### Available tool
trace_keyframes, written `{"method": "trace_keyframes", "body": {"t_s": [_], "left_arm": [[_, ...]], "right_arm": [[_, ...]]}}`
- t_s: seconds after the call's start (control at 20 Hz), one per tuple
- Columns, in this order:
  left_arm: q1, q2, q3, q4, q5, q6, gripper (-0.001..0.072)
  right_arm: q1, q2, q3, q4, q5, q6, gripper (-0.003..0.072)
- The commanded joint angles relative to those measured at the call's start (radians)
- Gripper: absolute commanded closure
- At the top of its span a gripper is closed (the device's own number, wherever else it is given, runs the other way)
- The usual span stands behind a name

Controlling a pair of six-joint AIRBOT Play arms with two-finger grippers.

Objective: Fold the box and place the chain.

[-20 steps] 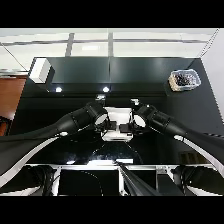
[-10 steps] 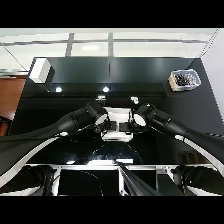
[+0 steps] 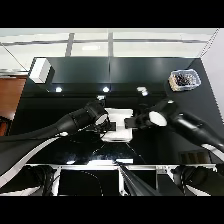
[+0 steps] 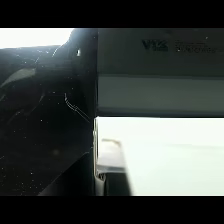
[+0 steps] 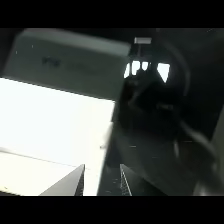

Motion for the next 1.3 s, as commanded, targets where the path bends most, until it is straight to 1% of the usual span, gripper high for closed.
{"method": "trace_keyframes", "body": {"t_s": [0.0, 0.1, 0.2, 0.25, 0.3, 0.45, 0.6, 0.75, 0.8, 0.9, 0.95, 1.0, 1.05, 1.15, 1.25], "left_arm": [[0.000, 0.000, 0.000, 0.000, -0.005, 0.000, 0.0683], [0.000, 0.000, 0.000, 0.000, -0.006, 0.000, 0.0684], [0.000, 0.000, 0.000, 0.000, 0.002, 0.000, 0.0683], [0.000, 0.000, 0.000, 0.000, 0.002, 0.000, 0.0683], [0.000, 0.000, 0.000, 0.001, 0.002, 0.000, 0.0683], [0.000, 0.000, 0.000, 0.001, 0.002, 0.000, 0.0683], [0.000, 0.000, 0.000, 0.001, 0.001, 0.000, 0.0683], [0.000, 0.000, 0.000, 0.001, 0.000, 0.000, 0.0683], [0.000, 0.000, 0.000, 0.000, -0.002, 0.000, 0.0683], [0.000, 0.000, 0.000, 0.001, -0.008, 0.000, 0.0683], [0.000, 0.000, 0.000, 0.001, -0.010, 0.000, 0.0683], [0.000, 0.000, 0.000, 0.001, -0.009, 0.000, 0.0683], [0.000, 0.000, 0.000, 0.002, -0.009, 0.000, 0.0683], [0.000, 0.000, 0.000, 0.005, -0.009, 0.000, 0.0683], [0.000, 0.000, 0.000, 0.005, -0.009, 0.000, 0.0683]], "right_arm": [[-0.043, 0.137, 0.001, -0.143, 0.118, -0.051, 0.0411], [-0.092, 0.209, 0.001, -0.276, 0.162, -0.070, 0.0412], [-0.166, 0.243, 0.001, -0.457, 0.180, -0.070, 0.0412], [-0.222, 0.243, 0.000, -0.510, 0.169, -0.076, 0.0413], [-0.283, 0.243, -0.005, -0.528, 0.134, -0.096, 0.0413], [-0.490, 0.232, -0.026, -0.514, -0.005, -0.106, 0.0412], [-0.666, 0.180, -0.028, -0.510, -0.180, -0.130, 0.0412], [-0.774, 0.092, -0.027, -0.510, -0.329, -0.138, 0.0412], [-0.798, 0.061, -0.020, -0.505, -0.362, -0.137, 0.0412], [-0.837, -0.021, 0.030, -0.462, -0.400, -0.135, 0.0411], [-0.853, -0.072, 0.075, -0.433, -0.406, -0.134, 0.0404], [-0.864, -0.127, 0.124, -0.394, -0.413, -0.137, 0.0139], [-0.873, -0.186, 0.180, -0.355, -0.413, -0.164, 0.0006], [-0.883, -0.320, 0.325, -0.256, -0.377, -0.217, 0.0006], [-0.883, -0.456, 0.483, -0.183, -0.306, -0.264, 0.0007]]}}
